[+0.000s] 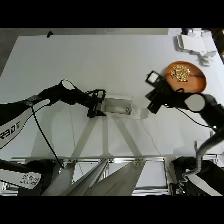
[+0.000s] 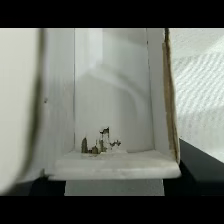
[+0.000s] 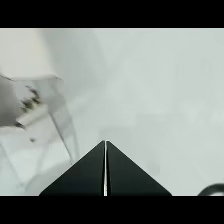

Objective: Fold the box and place the chain.

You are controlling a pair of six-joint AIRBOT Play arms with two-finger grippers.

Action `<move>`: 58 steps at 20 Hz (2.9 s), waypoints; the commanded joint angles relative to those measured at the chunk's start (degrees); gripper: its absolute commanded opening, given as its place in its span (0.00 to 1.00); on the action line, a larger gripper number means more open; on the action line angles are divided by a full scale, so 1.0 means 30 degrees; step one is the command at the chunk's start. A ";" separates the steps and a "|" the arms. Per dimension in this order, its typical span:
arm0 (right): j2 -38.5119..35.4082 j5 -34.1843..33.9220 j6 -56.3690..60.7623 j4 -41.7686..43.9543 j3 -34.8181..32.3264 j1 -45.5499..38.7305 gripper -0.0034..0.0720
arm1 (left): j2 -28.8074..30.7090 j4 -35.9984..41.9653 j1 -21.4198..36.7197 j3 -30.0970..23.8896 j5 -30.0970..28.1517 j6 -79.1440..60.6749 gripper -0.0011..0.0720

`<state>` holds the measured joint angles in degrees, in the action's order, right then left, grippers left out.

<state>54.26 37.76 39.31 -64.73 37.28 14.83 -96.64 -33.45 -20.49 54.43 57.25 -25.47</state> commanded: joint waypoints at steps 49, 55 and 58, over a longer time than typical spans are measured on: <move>0.5566 0.0262 0.2841 1.2801 -0.4575 -0.1974 0.04 | 0.0015 0.0000 0.0015 0.0015 0.0007 0.0000 0.12; 0.5646 0.1683 -0.0743 1.8622 -0.4568 -0.1639 0.05 | 0.0015 -0.0007 0.0015 0.0015 0.0000 0.0000 0.12; 0.5625 0.1982 -0.0765 1.8768 -0.4568 -0.1639 0.05 | 0.0015 0.0000 0.0015 0.0015 0.0000 0.0000 0.12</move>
<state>71.11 42.30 39.33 -12.60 23.55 9.76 -96.64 -33.45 -20.49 54.43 57.28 -25.45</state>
